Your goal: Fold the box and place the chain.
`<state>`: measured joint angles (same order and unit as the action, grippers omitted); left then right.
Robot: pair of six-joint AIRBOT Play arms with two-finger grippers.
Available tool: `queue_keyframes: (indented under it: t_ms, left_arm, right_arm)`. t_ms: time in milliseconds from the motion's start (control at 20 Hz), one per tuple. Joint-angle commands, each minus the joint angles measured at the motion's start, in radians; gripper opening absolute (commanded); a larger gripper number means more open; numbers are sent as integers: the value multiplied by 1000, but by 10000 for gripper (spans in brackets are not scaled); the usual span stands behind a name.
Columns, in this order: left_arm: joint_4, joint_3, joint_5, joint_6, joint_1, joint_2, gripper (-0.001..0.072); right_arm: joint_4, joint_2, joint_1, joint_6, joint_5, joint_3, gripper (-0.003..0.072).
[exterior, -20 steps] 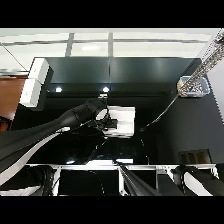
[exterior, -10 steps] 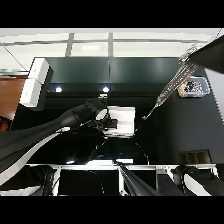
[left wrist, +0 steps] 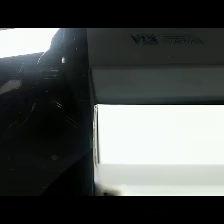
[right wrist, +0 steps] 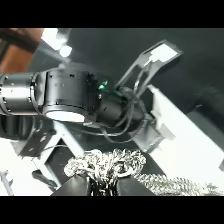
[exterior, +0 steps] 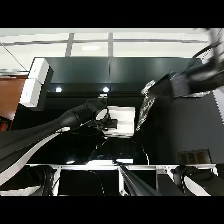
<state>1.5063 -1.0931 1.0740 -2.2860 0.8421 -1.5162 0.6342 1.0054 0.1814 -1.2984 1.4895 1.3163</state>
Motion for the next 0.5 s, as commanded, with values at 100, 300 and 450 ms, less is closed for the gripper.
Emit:
queue_keyframes:
  t_ms: [100,300,450]
  left_arm:
    - [0,0,0,0,-1,-1,28]
    - [0,0,0,0,-1,-1,28]
    - [0,0,0,0,-1,-1,28]
  right_arm:
    - [-56,1,103,54,-202,-262,5]
    - [-53,1,138,58,-360,-432,8]
    - [-50,1,138,56,-469,-535,12]
